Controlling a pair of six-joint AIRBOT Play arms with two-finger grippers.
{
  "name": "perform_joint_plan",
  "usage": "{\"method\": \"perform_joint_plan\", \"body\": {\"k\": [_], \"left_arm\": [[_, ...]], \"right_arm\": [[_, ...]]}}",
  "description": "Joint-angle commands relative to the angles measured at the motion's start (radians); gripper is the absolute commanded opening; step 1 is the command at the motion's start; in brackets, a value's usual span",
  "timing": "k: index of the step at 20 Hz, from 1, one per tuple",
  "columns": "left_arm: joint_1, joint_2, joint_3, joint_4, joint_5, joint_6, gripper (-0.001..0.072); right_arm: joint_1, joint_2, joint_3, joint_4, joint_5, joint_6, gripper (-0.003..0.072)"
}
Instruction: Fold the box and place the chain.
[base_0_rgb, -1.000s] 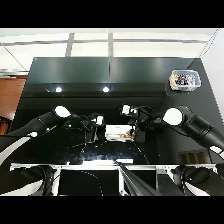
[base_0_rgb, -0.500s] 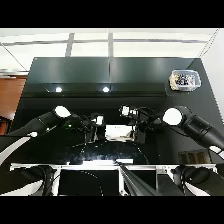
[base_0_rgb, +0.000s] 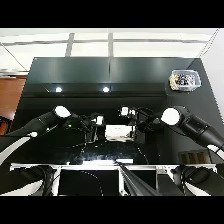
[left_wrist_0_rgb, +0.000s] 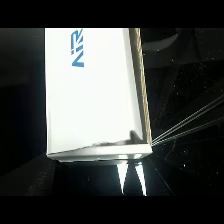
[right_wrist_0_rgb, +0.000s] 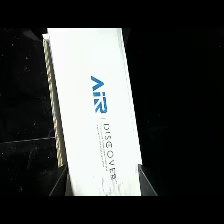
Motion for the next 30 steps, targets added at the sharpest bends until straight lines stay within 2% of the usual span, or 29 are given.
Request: {"method": "perform_joint_plan", "body": {"k": [1, 21, 30], "left_arm": [[0.000, -0.001, 0.000, 0.000, 0.000, 0.000, 0.0277], [0.000, -0.001, 0.000, 0.000, 0.000, 0.000, 0.0277], [0.000, -0.001, 0.000, 0.000, 0.000, 0.000, 0.0277]], "right_arm": [[0.001, -0.001, 0.000, 0.001, 0.004, 0.000, 0.0490], [0.031, -0.014, -0.020, -0.002, -0.011, 0.000, 0.0491], [0.031, 0.010, 0.000, -0.059, 0.002, 0.005, 0.0492]]}}
